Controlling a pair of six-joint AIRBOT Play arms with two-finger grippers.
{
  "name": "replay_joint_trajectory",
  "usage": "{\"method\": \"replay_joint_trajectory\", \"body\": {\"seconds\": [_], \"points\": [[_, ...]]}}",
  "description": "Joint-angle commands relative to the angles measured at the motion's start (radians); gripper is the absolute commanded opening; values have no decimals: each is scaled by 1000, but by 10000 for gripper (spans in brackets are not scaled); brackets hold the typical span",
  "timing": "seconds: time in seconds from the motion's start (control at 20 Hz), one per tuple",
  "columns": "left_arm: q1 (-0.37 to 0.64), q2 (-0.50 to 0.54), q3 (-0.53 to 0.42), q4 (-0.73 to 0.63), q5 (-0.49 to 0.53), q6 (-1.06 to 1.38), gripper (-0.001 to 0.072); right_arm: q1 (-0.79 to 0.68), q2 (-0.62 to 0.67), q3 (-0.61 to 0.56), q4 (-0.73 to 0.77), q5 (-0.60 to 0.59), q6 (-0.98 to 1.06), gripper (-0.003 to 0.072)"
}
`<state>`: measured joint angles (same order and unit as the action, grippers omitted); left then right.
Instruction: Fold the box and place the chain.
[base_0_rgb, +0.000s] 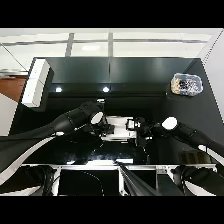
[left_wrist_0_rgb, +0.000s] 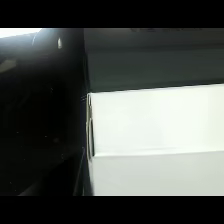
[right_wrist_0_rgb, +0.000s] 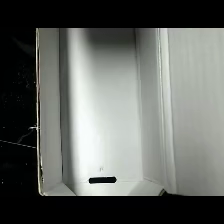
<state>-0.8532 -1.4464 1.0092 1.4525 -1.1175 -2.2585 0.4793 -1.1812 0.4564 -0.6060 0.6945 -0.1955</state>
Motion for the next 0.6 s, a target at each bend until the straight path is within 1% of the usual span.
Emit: {"method": "replay_joint_trajectory", "body": {"seconds": [0.0, 0.05, 0.15, 0.35, 0.4, 0.45, 0.5, 0.55], "points": [[-1, -1, 1, 9, 10, -23, 221, 1, 0, 0, 0, 0, 0, 474], [-1, -1, 1, 13, 10, -29, 221, 1, 0, 0, 0, 0, 0, 473], [-2, -1, 1, 26, 6, -47, 160, 1, 0, 0, 0, 0, 0, 473], [-2, -1, 1, 27, 6, -53, 158, 1, 0, 0, 0, 0, 0, 473], [-2, -1, 1, 26, 6, -54, 112, 1, 0, 0, 0, 0, 0, 473], [-5, -1, 1, 27, 7, -54, 91, 1, 0, 0, 0, 0, 0, 473], [-6, -1, 1, 28, 8, -54, 87, 1, 0, 0, 0, 0, 0, 473], [-6, -1, 1, 27, 8, -54, 52, 1, 0, 0, 0, 0, 0, 474]]}}
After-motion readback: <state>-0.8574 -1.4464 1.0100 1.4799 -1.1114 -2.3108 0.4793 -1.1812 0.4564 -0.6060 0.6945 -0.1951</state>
